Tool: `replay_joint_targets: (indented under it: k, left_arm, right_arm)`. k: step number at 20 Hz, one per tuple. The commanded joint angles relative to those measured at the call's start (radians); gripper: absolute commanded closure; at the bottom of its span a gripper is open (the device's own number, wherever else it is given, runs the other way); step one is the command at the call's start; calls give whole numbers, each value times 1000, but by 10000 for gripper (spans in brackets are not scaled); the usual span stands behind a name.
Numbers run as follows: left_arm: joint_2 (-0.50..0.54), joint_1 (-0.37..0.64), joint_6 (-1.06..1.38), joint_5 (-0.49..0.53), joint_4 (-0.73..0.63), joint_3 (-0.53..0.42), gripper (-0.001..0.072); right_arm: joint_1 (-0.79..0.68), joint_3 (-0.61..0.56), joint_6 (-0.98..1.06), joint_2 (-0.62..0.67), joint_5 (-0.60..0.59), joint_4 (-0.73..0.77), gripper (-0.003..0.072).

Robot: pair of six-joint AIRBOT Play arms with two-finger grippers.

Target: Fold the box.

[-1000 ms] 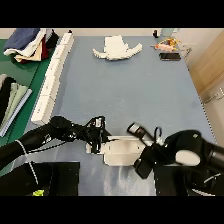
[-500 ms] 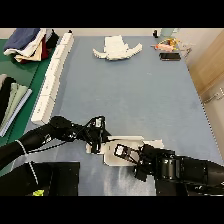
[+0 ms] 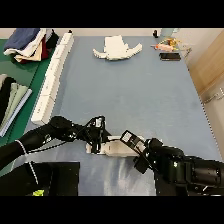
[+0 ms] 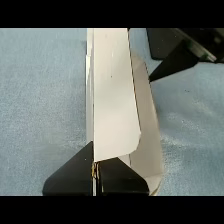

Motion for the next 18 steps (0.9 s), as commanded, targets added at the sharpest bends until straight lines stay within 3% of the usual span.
replay_joint_targets:
  k: [1, 4, 6, 10, 15, 18]
  left_arm:
    - [0, 0, 0, 0, 0, 0, 694]
    - [0, 0, 0, 0, 0, 0, 694]
    - [0, 0, 0, 0, 0, 0, 694]
    - [0, 0, 0, 0, 0, 0, 694]
    - [0, 0, 0, 0, 0, 0, 694]
    - [0, 0, 0, 0, 0, 0, 694]
  right_arm:
    - [1, 3, 115, 34, 23, -82, 120]
    - [-8, 3, 132, 32, 14, -98, 87]
    - [-20, 2, 127, 32, 17, -100, -33]
    - [-42, -25, 24, 35, -39, -108, -33]
    - [-203, -90, -317, 130, -234, 1, -34]
    - [-357, -112, -670, 165, -289, 224, -34]
